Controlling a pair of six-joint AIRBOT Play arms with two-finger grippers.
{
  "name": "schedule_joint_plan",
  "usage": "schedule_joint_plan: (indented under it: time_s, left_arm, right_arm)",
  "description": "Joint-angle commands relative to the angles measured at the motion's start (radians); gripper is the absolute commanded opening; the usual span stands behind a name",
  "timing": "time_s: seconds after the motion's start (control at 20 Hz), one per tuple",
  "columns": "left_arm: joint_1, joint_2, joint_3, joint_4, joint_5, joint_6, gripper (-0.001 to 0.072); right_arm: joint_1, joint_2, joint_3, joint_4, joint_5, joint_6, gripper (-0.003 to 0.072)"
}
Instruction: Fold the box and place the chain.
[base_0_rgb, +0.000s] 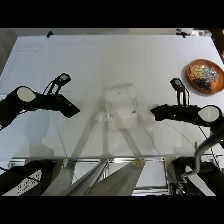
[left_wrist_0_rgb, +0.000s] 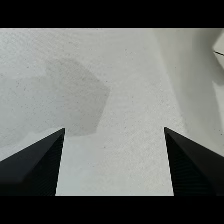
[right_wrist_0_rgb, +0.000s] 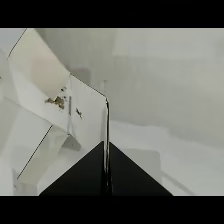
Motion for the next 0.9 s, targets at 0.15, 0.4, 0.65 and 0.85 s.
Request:
schedule_joint_plan:
  time_s: [0.15, 0.4, 0.65, 0.85]
  left_arm:
    - [-0.001, -0.001, 0.0, -0.001, 0.0, 0.0, 0.0695]
    - [-0.001, -0.001, 0.0, -0.068, 0.027, 0.002, 0.0696]
    - [-0.005, -0.001, 0.0, -0.229, 0.016, 0.058, 0.0695]
    - [-0.072, -0.002, 0.001, -0.269, -0.058, 0.114, 0.0695]
  right_arm:
    - [0.001, 0.022, -0.107, -0.018, -0.14, -0.011, 0.0008]
    - [0.001, 0.023, -0.15, -0.007, -0.186, -0.011, 0.0009]
    - [0.001, 0.022, -0.15, -0.004, -0.228, -0.011, 0.0009]
    - [0.001, 0.022, -0.15, 0.012, -0.237, -0.011, 0.0009]
